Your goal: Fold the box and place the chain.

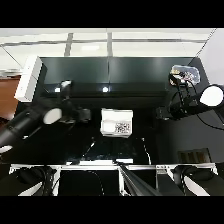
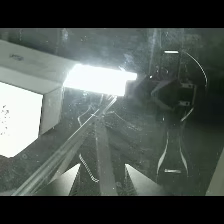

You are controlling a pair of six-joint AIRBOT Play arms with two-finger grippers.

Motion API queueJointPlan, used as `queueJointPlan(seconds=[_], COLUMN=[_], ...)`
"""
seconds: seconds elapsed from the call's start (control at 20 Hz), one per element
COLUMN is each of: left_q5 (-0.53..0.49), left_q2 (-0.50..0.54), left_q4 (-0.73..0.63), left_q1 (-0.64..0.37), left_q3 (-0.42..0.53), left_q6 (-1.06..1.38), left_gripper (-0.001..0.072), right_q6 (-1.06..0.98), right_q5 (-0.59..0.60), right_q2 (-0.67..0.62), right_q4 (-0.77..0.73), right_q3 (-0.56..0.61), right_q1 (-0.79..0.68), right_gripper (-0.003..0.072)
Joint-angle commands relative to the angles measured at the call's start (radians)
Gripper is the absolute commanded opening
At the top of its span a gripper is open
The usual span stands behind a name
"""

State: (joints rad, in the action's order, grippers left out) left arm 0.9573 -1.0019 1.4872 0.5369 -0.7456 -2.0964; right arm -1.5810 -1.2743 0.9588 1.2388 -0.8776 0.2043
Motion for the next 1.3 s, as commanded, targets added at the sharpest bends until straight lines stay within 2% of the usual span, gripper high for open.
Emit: queueJointPlan(seconds=[0.0,0.05,0.1,0.15,0.2,0.55,0.6,0.7,0.9,1.25], left_q5=[-0.073,0.012,0.077,0.104,0.089,-0.132,-0.152,-0.192,-0.173,-0.159], left_q2=[0.077,0.055,0.034,0.018,0.006,-0.020,-0.029,-0.085,-0.231,-0.265], left_q4=[-0.579,-0.743,-0.821,-0.853,-0.851,-0.821,-0.806,-0.871,-0.930,-0.932], left_q1=[-0.218,-0.251,-0.260,-0.257,-0.247,-0.161,-0.148,-0.153,-0.154,-0.146], left_q3=[0.202,0.236,0.259,0.276,0.284,0.267,0.253,0.228,0.177,0.174], left_q6=[0.854,1.221,1.474,1.654,1.767,2.285,2.325,2.370,2.429,2.432], left_gripper=[0.0473,0.0463,0.0504,0.0668,0.0715,0.0713,0.0713,0.0712,0.0712,0.0711], right_q6=[0.000,0.000,0.000,0.000,-0.001,-0.021,-0.028,-0.035,-0.035,-0.036], right_q5=[-0.004,-0.001,-0.001,-0.002,-0.003,-0.005,-0.005,-0.003,0.010,0.031], right_q2=[-0.001,-0.001,-0.001,-0.001,-0.001,-0.001,-0.001,-0.001,0.000,0.000], right_q4=[-0.001,-0.002,-0.001,-0.001,-0.002,-0.012,-0.012,-0.016,-0.016,-0.016], right_q3=[0.000,0.000,0.000,0.000,0.000,0.000,0.000,0.000,0.000,0.000], right_q1=[0.000,0.000,-0.001,0.000,0.000,0.000,0.000,0.000,0.000,0.000], right_gripper=[0.0344,0.0344,0.0344,0.0344,0.0344,0.0344,0.0344,0.0344,0.0344,0.0344])
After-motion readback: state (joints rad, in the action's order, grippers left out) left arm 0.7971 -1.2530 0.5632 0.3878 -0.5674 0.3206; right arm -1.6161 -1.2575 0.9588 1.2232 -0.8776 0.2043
